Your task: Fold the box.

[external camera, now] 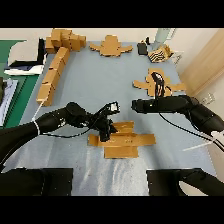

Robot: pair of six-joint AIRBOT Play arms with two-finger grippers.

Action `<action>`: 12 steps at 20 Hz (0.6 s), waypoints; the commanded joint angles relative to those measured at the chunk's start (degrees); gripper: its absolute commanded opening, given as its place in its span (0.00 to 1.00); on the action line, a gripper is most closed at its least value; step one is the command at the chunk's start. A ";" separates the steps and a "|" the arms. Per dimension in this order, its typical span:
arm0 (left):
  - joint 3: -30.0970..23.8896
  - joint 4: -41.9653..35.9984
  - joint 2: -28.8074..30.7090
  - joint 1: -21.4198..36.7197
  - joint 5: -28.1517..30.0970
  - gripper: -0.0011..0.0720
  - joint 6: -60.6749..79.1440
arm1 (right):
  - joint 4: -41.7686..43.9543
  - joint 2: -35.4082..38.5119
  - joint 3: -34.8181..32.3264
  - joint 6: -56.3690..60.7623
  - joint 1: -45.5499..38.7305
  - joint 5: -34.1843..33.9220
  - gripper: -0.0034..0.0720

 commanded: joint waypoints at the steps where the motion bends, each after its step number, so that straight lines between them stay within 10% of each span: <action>1: 0.00 0.02 0.02 0.00 0.00 0.04 -0.11 | -17.77 4.04 0.04 17.14 0.83 -17.94 0.05; 5: 0.00 0.00 0.02 0.00 -0.02 0.03 -0.09 | -33.18 14.64 -0.96 31.10 9.62 -36.02 0.05; 12: 0.00 0.02 0.02 -0.07 -0.02 0.03 -0.09 | -31.06 24.41 -18.69 29.44 48.96 -17.57 0.05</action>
